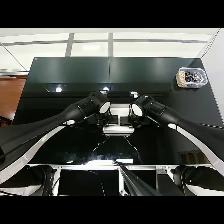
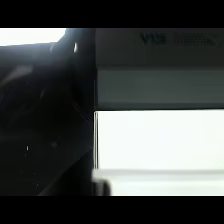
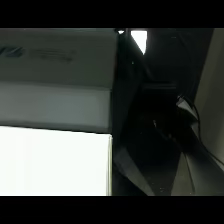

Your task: Fold the box and place the chain.

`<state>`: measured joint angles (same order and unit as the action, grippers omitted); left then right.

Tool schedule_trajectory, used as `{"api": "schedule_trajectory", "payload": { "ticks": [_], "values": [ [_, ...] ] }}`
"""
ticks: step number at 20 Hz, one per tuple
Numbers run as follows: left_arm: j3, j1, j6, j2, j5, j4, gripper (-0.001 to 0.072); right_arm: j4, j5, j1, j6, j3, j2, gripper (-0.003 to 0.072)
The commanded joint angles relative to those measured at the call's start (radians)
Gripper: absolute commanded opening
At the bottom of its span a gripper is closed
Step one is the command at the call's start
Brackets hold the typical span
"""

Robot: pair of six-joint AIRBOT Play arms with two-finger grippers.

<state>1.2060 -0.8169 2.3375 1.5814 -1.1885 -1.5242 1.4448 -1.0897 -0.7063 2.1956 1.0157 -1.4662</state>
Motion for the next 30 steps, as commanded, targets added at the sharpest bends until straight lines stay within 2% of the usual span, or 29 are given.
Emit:
{"api": "schedule_trajectory", "payload": {
  "ticks": [1,5,6,7,8,9,12,13,14,15,18,21,23,26,27,28,30],
  "values": [
    [0.0,0.0,-0.003,0.0,0.006,-0.004,0.0027,-0.001,0.014,0.0,-0.007,0.0,-0.004,0.0015],
    [0.0,0.0,-0.003,0.0,0.006,-0.004,0.0027,0.0,0.013,0.0,-0.007,0.0,-0.003,0.0023],
    [0.0,0.0,-0.003,0.0,0.006,-0.004,0.0027,-0.001,0.012,0.0,-0.007,0.0,-0.002,0.0135],
    [0.0,0.0,-0.003,0.0,0.006,-0.004,0.0027,-0.002,0.009,0.0,-0.007,0.0,-0.002,0.0159],
    [0.0,0.0,-0.003,0.0,0.006,-0.004,0.0028,-0.004,0.005,0.0,-0.008,0.0,-0.002,0.0141],
    [0.0,0.0,-0.003,0.0,0.006,-0.004,0.0028,-0.004,0.001,0.0,-0.008,0.0,-0.002,0.0026],
    [0.0,0.0,-0.003,0.0,0.006,-0.004,0.0027,-0.004,0.001,0.0,-0.008,0.0,-0.002,0.0018],
    [0.0,0.0,-0.003,0.0,0.006,-0.004,0.0027,-0.004,0.001,0.001,-0.008,0.0,0.0,0.0084],
    [0.0,0.0,-0.003,0.0,0.006,-0.004,0.0027,-0.003,-0.007,0.003,-0.008,0.001,0.008,0.0282],
    [0.0,0.0,-0.003,0.0,0.005,-0.004,0.0027,-0.004,-0.019,0.008,-0.018,0.001,0.024,0.0329],
    [0.0,0.0,-0.003,0.0,0.006,-0.004,0.0027,-0.001,-0.034,0.027,-0.095,0.001,0.121,0.0329],
    [0.0,0.0,-0.003,0.0,0.006,-0.004,0.0027,0.02,-0.061,0.047,-0.17,0.001,0.295,0.0328],
    [0.0,0.0,-0.003,0.0,0.006,-0.004,0.0027,0.147,-0.131,0.058,-0.194,0.001,0.422,0.0327],
    [0.0,0.0,-0.003,0.0,0.006,-0.005,0.0027,0.616,-0.285,0.071,-0.195,-0.011,0.536,0.0327],
    [0.0,0.0,-0.003,0.0,0.006,-0.005,0.0027,0.743,-0.293,0.099,-0.195,-0.024,0.542,0.0327],
    [0.0,0.0,-0.003,0.0,0.006,-0.004,0.0027,0.805,-0.257,0.146,-0.195,-0.043,0.541,0.0327],
    [0.0,0.0,-0.003,0.0,0.006,-0.005,0.0028,0.798,-0.031,0.298,-0.179,-0.105,0.54,0.0327]
  ]
}}
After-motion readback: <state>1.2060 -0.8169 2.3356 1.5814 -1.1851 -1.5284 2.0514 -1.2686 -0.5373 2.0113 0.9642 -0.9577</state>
